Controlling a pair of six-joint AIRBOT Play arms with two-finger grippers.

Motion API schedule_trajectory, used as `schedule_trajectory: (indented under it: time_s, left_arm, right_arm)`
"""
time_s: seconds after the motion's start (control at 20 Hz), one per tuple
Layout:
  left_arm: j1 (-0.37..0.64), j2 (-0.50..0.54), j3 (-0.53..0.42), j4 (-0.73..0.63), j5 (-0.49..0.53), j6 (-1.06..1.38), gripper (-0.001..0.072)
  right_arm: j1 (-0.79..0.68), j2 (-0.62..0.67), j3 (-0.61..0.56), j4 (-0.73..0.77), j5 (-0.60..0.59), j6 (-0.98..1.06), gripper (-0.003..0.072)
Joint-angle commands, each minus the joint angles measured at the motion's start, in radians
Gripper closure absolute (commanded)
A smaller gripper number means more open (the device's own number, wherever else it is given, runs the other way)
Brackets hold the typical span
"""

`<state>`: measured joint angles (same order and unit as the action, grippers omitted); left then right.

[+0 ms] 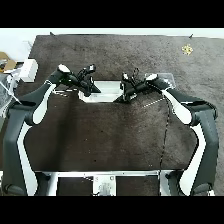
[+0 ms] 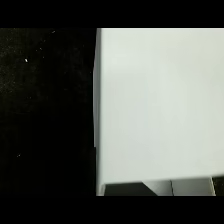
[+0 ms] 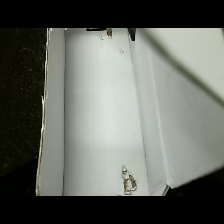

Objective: Fold the box and place the chain.

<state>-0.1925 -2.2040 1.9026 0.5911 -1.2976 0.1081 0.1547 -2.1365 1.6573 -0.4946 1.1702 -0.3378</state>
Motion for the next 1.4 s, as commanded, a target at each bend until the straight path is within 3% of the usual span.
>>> schedule_trajectory:
  time_s: [0.0, 1.3, 1.35]
  left_arm:
    - [-0.001, 0.0, 0.0, 0.0, 0.0, 0.002, 0.0699]
    - [-0.001, 0.003, 0.001, -0.035, -0.03, -0.003, 0.0697]
    - [0.0, 0.003, 0.001, -0.037, -0.03, -0.003, 0.057]
  right_arm:
    - [0.0, -0.001, 0.0, -0.014, -0.006, 0.001, 0.0293]
    - [0.001, -0.001, 0.0, -0.014, -0.006, 0.001, 0.0293]
    - [0.001, -0.001, 0.0, -0.014, -0.006, 0.001, 0.0293]
